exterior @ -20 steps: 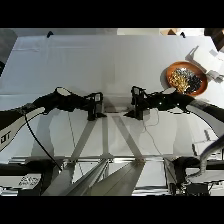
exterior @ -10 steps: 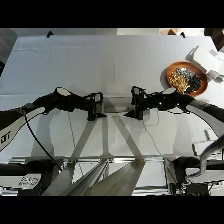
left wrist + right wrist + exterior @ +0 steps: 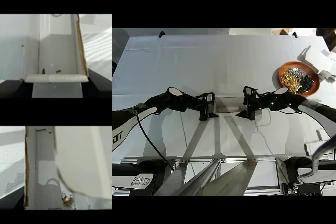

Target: Fold the box and place the chain.

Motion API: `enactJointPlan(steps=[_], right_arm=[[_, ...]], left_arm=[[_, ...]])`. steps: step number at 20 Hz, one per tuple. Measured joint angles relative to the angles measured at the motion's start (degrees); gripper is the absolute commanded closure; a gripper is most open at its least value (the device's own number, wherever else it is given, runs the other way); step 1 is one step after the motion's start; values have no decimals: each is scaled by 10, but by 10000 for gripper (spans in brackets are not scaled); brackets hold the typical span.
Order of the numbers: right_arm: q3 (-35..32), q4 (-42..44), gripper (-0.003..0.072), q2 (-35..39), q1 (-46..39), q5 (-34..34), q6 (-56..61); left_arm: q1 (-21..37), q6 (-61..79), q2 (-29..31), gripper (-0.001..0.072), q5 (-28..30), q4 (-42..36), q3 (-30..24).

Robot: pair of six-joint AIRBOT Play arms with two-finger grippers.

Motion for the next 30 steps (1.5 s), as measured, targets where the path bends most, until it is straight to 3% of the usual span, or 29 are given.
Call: enactJointPlan(steps=[4,5,6,7,13,23,25,26,29,30], right_arm=[[0,3,143,0,0,-1,0],[0,4,110,0,0,-1,0],[0,4,3,0,0,0,0],[0,7,-34,0,0,0,0],[0,-6,-34,16,0,0,0],[0,-186,-34,104,0,-13,82],[0,-230,37,129,0,-13,125],[0,-253,117,143,0,-11,152],[0,-318,627,190,0,-2,235],[0,-334,676,206,0,5,259]], left_arm=[[0,0,0,497,0,0,0],[0,0,0,497,0,0,0],[0,0,0,497,0,0,0],[0,0,0,497,0,0,0],[0,0,0,497,-1,0,0],[0,0,0,497,0,0,0],[0,0,0,497,0,0,0],[0,0,0,497,0,0,0],[0,0,0,497,0,0,0],[0,0,0,497,0,0,0]])
